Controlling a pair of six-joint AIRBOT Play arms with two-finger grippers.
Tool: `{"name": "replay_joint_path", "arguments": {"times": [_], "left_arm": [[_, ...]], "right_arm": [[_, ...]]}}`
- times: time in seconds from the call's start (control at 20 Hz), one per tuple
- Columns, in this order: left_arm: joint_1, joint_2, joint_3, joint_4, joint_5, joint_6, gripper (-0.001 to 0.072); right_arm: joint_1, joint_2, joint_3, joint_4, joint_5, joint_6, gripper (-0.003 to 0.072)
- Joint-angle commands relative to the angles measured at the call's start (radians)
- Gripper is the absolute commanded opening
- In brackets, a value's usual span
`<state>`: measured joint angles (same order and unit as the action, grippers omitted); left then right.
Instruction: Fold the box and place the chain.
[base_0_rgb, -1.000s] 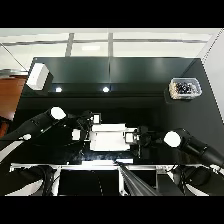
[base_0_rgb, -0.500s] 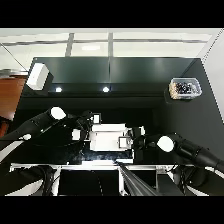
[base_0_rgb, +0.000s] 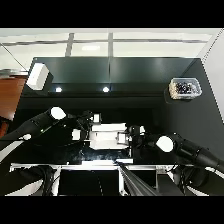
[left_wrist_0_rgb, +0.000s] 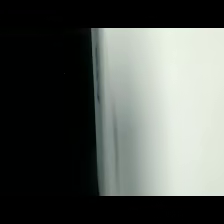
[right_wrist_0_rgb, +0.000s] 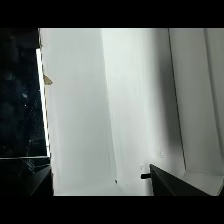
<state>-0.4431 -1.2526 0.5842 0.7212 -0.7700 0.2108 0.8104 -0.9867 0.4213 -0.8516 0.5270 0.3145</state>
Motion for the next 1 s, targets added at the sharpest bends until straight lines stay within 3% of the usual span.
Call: {"name": "replay_joint_path", "arguments": {"times": [0.0, 0.4, 0.95], "left_arm": [[0.001, -0.001, 0.001, 0.000, -0.001, -0.002, 0.0028], [0.001, -0.001, 0.001, 0.000, -0.001, -0.003, 0.0028], [0.001, -0.001, 0.001, 0.000, -0.001, -0.006, 0.0028]], "right_arm": [[-0.005, 0.021, 0.016, -0.121, -0.016, 0.135, 0.0691], [-0.065, 0.062, 0.023, -0.152, -0.085, 0.175, 0.0691], [-0.074, 0.061, 0.023, -0.116, -0.091, 0.127, 0.0691]]}}
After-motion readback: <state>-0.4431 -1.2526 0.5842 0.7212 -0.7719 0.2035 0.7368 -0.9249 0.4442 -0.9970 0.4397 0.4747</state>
